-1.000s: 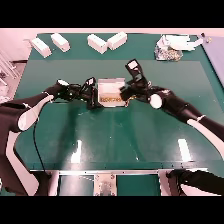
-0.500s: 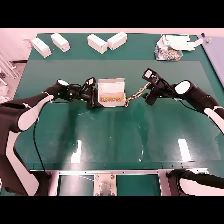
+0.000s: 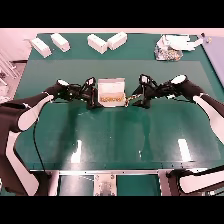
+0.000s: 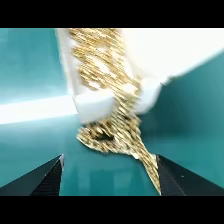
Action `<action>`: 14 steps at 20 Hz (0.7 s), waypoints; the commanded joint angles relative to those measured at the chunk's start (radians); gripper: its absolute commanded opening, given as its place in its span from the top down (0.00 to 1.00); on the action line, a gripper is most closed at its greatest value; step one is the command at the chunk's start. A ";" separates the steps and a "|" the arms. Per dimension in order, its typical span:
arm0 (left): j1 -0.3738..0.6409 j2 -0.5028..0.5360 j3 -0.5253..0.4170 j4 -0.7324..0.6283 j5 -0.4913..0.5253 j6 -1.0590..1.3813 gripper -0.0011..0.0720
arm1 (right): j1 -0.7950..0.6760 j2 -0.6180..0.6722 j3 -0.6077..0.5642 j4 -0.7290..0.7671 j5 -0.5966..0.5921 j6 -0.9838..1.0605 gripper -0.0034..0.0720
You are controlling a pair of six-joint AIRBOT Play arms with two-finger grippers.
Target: Fold the box and place the chain.
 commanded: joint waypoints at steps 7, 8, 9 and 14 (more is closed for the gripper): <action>0.001 0.000 0.001 0.000 0.001 0.000 0.26 | 0.013 -0.137 0.100 0.002 0.097 -0.124 0.05; 0.001 0.000 0.001 0.000 0.001 0.000 0.26 | 0.016 -0.142 0.105 0.003 0.097 -0.124 0.05; 0.001 0.000 0.001 0.000 0.001 0.000 0.26 | 0.019 -0.148 0.109 0.003 0.097 -0.124 0.05; 0.001 0.001 0.001 0.000 0.001 0.000 0.26 | 0.038 -0.181 0.114 0.006 0.096 -0.120 0.05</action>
